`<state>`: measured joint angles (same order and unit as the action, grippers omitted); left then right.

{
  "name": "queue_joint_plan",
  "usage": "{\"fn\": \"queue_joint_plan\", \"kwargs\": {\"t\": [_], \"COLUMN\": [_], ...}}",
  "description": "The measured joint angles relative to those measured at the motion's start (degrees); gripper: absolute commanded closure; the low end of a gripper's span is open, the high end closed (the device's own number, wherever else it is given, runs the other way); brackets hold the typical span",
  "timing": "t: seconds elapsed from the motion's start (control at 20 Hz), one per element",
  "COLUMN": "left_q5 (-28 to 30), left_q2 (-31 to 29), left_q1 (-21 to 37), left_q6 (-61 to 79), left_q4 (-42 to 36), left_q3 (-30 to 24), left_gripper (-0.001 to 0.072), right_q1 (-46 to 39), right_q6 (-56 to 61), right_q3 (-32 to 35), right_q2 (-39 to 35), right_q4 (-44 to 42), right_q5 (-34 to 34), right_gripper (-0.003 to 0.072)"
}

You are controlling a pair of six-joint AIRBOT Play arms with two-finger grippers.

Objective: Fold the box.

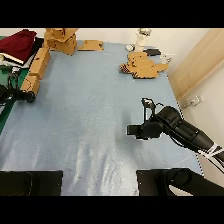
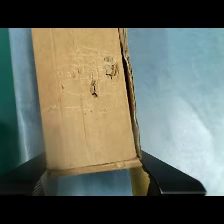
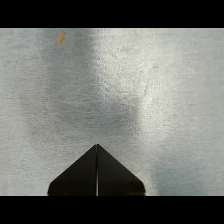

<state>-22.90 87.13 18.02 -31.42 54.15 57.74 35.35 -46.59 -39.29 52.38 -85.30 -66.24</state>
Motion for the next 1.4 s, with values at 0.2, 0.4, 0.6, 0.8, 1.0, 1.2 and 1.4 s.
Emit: {"fn": "queue_joint_plan", "kwargs": {"t": [0.2,0.4,0.6,0.8,1.0,1.2,1.4], "left_q5": [-0.17,-0.39,-2.4,-9.84,-15.96,-24.57,-34.05], "left_q2": [5.09,7.17,7.54,6.23,1.81,-4.22,-10.27], "left_q1": [-0.15,-0.68,-0.17,1.55,2.64,2.95,1.01], "left_q6": [-1.75,-2.51,-4.79,-9.18,-11.26,-11.91,-13.55], "left_q4": [-0.28,-0.15,0.37,5.31,8.24,8.02,4.74], "left_q3": [5.25,7.56,8.37,9.42,9.86,10.01,10.01], "left_gripper": [0.0177,-0.0009,-0.0009,-0.001,-0.0009,0.0698,0.0697], "right_q1": [0.0,0.0,0.0,0.0,0.0,0.0,-0.26], "right_q6": [0.0,0.0,0.0,0.0,0.0,0.0,-1.57], "right_q3": [0.0,0.0,0.0,0.0,0.0,0.0,-0.72], "right_q2": [0.04,0.02,0.04,0.04,0.04,0.11,2.21], "right_q4": [0.0,0.0,0.0,0.0,0.0,-0.37,-2.67], "right_q5": [0.0,0.02,0.02,0.02,0.48,1.84,5.33], "right_gripper": [0.0682,0.0682,0.0682,0.0682,0.0682,0.0682,0.0683]}}
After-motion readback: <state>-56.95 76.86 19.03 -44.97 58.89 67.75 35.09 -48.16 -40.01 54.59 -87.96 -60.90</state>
